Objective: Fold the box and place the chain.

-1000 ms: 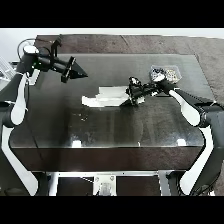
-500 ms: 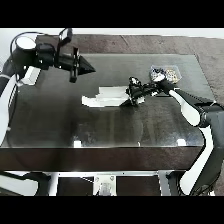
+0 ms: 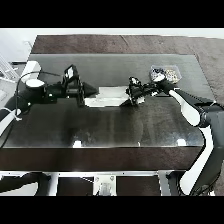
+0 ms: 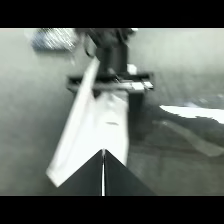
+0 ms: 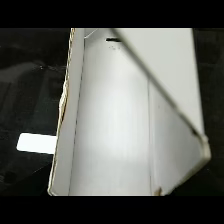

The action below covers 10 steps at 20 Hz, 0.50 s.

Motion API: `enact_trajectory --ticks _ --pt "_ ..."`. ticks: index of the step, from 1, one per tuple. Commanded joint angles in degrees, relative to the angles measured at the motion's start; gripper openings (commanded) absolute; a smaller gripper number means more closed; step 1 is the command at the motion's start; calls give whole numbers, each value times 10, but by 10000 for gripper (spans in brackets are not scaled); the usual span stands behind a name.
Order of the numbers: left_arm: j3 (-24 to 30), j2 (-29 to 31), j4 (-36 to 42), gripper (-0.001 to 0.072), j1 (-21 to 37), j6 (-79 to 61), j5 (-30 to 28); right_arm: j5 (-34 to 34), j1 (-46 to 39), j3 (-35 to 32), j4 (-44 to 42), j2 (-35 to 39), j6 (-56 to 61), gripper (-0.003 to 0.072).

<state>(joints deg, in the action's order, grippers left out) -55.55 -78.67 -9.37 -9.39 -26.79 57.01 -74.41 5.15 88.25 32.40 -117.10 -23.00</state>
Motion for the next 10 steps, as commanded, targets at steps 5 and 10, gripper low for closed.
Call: enact_trajectory --ticks 5,10 --pt "33 -78 34 18 -2 -18 -23 0 0 0 0 0 0 500" --pt "-54 -137 36 18 -3 -15 -15 0 0 0 0 0 0 499"
